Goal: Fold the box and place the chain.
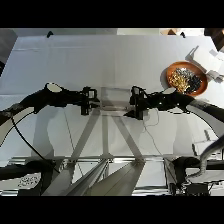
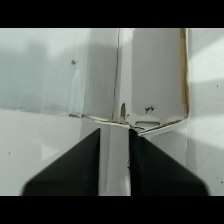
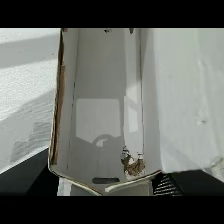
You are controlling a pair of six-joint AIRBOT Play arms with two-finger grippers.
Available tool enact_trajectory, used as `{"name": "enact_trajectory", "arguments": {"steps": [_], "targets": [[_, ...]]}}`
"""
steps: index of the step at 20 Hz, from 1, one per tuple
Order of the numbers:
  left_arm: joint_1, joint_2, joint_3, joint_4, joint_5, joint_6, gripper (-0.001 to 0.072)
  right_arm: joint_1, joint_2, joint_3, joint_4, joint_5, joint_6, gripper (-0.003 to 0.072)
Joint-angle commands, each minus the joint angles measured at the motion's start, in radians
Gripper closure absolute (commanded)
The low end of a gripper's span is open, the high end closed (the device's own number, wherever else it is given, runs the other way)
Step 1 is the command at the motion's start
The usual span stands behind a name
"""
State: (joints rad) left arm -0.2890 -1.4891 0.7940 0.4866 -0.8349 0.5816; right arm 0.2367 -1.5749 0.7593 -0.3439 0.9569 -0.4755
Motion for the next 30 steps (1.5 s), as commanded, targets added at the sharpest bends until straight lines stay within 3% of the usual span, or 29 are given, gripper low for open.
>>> {"name": "enact_trajectory", "arguments": {"steps": [1, 4, 16, 22, 26, 28, 30], "targets": [[-0.012, -0.001, 0.0, -0.004, 0.0, 0.002, 0.0605, 0.001, 0.001, 0.001, 0.0, 0.0, 0.0, 0.0144], [-0.012, -0.006, 0.0, -0.008, 0.0, 0.002, 0.0642, 0.001, 0.001, 0.001, 0.0, 0.0, 0.0, 0.0144], [-0.012, -0.031, 0.0, -0.134, -0.051, -0.002, 0.0633, 0.001, 0.001, 0.001, 0.0, 0.0, 0.0, 0.0144], [-0.012, -0.031, -0.002, -0.135, -0.059, -0.006, 0.0406, 0.001, 0.001, 0.001, 0.0, 0.0, 0.0, 0.0144], [-0.012, -0.031, -0.002, -0.134, -0.092, -0.006, 0.0404, 0.001, 0.001, 0.001, 0.0, 0.0, 0.0, 0.0144], [-0.012, -0.031, -0.002, -0.134, -0.097, -0.011, 0.0291, 0.001, 0.001, 0.001, 0.0, 0.0, 0.0, 0.0144], [-0.012, -0.033, -0.002, -0.132, -0.097, -0.042, 0.0269, 0.001, 0.001, 0.001, 0.0, 0.0, 0.0, 0.0144]]}}
